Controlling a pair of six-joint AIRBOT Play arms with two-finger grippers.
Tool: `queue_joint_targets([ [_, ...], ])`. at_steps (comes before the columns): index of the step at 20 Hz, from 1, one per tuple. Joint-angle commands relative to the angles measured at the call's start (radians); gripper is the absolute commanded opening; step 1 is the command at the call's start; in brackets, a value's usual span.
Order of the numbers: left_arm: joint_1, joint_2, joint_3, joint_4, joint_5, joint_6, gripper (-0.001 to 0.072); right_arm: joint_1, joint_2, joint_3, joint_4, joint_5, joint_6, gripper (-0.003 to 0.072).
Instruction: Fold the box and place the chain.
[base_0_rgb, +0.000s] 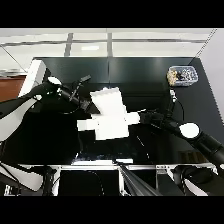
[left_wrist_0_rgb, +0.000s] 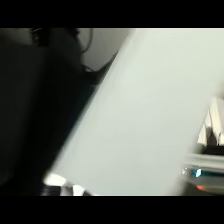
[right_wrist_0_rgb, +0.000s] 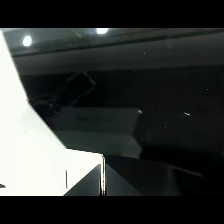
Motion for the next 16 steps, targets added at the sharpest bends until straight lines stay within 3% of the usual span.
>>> queue_joint_targets([
  [1, -0.025, -0.051, 0.064, 0.026, -0.061, 0.091, 0.0405, 0.002, 0.001, 0.0, 0.001, 0.016, 0.001, 0.0013],
  [5, -0.068, -0.111, 0.153, 0.111, -0.112, 0.089, 0.0321, 0.002, 0.001, 0.0, 0.001, 0.021, 0.001, 0.0013],
  [7, -0.074, -0.113, 0.176, 0.138, -0.112, 0.091, 0.0145, 0.002, 0.001, 0.0, 0.001, 0.021, 0.001, 0.0014],
  [9, -0.073, -0.113, 0.195, 0.169, -0.114, 0.09, 0.0122, 0.002, 0.001, 0.0, 0.0, 0.014, 0.001, 0.0014],
  [10, -0.073, -0.113, 0.204, 0.189, -0.119, 0.09, 0.0058, -0.001, 0.001, 0.001, -0.003, 0.007, 0.0, 0.0049],
  [11, -0.073, -0.113, 0.215, 0.202, -0.125, 0.089, 0.0025, -0.014, 0.001, 0.006, -0.023, 0.002, 0.001, 0.0307],
  [12, -0.073, -0.112, 0.225, 0.202, -0.137, 0.083, 0.0024, -0.044, 0.001, 0.023, -0.039, 0.021, 0.001, 0.0638],
  [13, -0.073, -0.109, 0.237, 0.202, -0.14, 0.058, 0.0022, -0.082, 0.001, 0.052, -0.063, 0.069, 0.0, 0.0699],
  [16, -0.076, -0.044, 0.227, 0.206, -0.138, 0.011, 0.0019, -0.196, 0.001, 0.188, -0.293, 0.393, -0.002, 0.0697],
])
